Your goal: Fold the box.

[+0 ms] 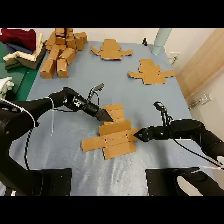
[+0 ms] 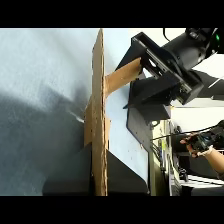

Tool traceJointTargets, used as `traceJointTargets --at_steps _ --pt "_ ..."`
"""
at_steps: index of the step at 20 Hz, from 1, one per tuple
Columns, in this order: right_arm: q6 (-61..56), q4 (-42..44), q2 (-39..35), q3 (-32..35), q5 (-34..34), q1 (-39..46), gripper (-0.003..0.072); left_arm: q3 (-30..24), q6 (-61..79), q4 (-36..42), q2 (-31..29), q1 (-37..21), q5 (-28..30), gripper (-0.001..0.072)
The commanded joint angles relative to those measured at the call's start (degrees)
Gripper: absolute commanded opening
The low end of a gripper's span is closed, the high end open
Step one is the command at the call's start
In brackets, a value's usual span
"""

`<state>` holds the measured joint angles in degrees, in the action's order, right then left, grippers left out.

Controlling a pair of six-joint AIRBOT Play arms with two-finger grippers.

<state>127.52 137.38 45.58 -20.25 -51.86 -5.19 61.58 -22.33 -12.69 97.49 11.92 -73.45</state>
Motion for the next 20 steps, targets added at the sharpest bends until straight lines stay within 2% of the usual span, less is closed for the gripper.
traceJointTargets --at_steps 1,3,5,8,10,11,13,14,20 --pt "-4.1 -5.1 0.0 -1.2 7.5 1.4 0.0484 3.0 0.5 -0.1 0.0 0.1 0.1 0.0012" --pt "-5.6 -7.4 -0.1 -4.4 7.9 3.6 0.0477 4.5 1.6 -0.2 -0.7 0.8 0.5 0.0011" --pt "-5.7 -8.0 0.0 -8.2 7.8 5.7 0.0463 4.4 3.2 -2.4 -2.6 2.9 3.4 0.0008" --pt "-9.3 -8.2 0.0 -12.9 7.9 7.4 0.0250 2.1 7.8 -3.8 -6.4 6.7 9.8 0.0007" --pt "-12.1 -8.1 0.0 -14.2 8.1 7.5 0.0047 -0.9 12.2 -4.1 -10.2 9.0 14.7 0.0007" --pt "-12.2 -7.9 0.0 -14.1 8.1 7.5 0.0006 -3.2 14.8 -4.0 -12.4 10.2 18.3 0.0007" --pt "-12.2 -7.8 0.5 -14.1 8.0 7.4 0.0006 -8.4 23.2 -1.0 -16.5 12.4 27.4 0.0008" --pt "-12.2 -7.5 0.9 -14.1 8.1 7.2 0.0006 -10.0 27.5 0.3 -17.3 12.8 29.5 0.0010" --pt "-12.2 -5.6 3.7 -14.1 8.3 7.2 0.0005 -10.9 29.5 -1.6 -14.7 13.0 28.0 0.0014"
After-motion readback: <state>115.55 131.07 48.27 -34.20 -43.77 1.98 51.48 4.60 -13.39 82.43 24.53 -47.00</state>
